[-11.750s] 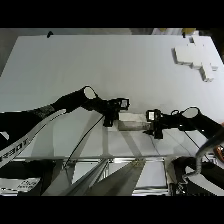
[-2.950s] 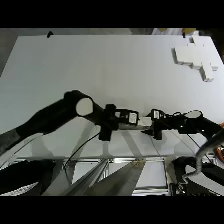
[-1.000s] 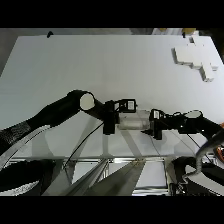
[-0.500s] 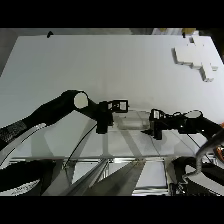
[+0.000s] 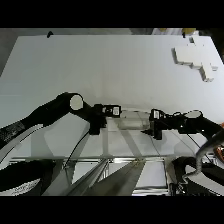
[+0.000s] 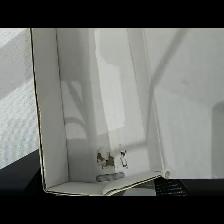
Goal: Fold the box and place the chain.
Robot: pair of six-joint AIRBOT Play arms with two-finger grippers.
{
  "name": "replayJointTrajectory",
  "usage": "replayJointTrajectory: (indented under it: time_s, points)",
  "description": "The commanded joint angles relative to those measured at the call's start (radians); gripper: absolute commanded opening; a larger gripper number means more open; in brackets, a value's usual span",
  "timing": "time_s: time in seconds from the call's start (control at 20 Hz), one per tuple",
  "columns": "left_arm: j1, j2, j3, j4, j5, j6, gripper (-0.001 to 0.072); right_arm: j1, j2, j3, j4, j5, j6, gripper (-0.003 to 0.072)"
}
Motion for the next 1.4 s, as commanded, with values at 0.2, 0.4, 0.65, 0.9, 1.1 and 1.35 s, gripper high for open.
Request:
replayJointTrajectory:
  time_s: [0.2,0.4,0.65,0.9,1.1,1.35]
  points:
    - [0.006,0.0,-0.01,-0.107,0.174,0.303,0.0231,0.0,0.0,-0.001,0.0,0.0,0.0,0.034]
    - [0.006,-0.017,-0.01,-0.117,0.187,0.381,0.0366,0.0,0.0,-0.001,0.0,0.0,0.0,0.034]
    - [-0.01,-0.026,-0.01,-0.149,0.204,0.386,0.0368,0.0,0.0,-0.001,0.0,0.0,0.0,0.034]
    - [-0.058,-0.057,-0.01,-0.162,0.206,0.385,0.0368,0.0,0.0,-0.001,0.0,0.0,0.0,0.034]
    - [-0.069,-0.058,-0.01,-0.162,0.192,0.385,0.0309,0.0,0.0,-0.001,0.0,0.0,0.0,0.034]
    - [-0.069,-0.059,-0.01,-0.193,0.158,0.382,0.0144,0.0,0.0,-0.001,0.0,0.0,0.0,0.034]
